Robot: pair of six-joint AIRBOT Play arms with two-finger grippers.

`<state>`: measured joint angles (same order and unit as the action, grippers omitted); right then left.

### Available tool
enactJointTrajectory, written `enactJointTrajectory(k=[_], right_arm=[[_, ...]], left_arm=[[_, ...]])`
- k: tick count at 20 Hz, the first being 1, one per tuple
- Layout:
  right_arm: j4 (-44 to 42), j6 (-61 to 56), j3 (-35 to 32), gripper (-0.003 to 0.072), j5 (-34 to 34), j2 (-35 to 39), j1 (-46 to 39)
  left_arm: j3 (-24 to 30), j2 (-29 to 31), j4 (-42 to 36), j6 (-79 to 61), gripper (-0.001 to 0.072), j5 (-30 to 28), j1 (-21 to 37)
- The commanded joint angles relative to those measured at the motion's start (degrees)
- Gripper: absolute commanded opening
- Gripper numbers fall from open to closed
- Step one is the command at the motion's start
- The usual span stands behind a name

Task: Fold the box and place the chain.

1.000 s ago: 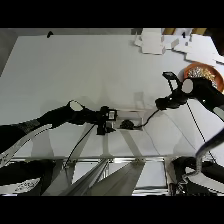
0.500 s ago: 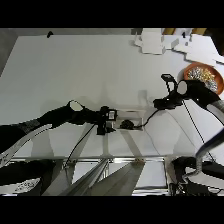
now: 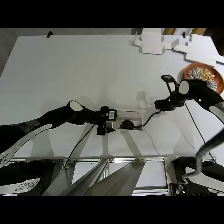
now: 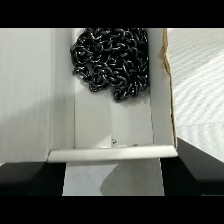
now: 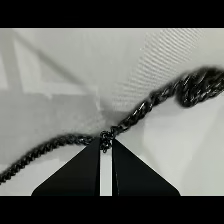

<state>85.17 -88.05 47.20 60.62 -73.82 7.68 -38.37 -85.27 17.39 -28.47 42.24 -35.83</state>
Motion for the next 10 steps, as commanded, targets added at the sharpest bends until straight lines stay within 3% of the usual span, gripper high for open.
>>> enactJointTrajectory(k=[1, 3, 6, 10], right_arm=[[-0.2, 0.2, 0.0, 0.0019, 4.2, 7.5, 0.0], [-2.6, 1.6, 0.0, 0.0019, 7.5, 12.7, 0.0], [-12.8, 6.3, 0.0, 0.0019, 12.3, 21.1, 0.5], [-19.6, 7.6, 0.0, 0.0019, 13.6, 31.1, 5.9]], left_arm=[[0.0, 0.0, 0.0, 0.0, 0.0273, 0.0, 0.0], [0.0, 0.0, 0.0, 0.0, 0.0273, 0.0, 0.0], [0.0, 0.0, 0.0, 0.0, 0.0273, 0.0, 0.0], [0.0, 0.0, 0.0, 0.0, 0.0273, 0.0, 0.0]])
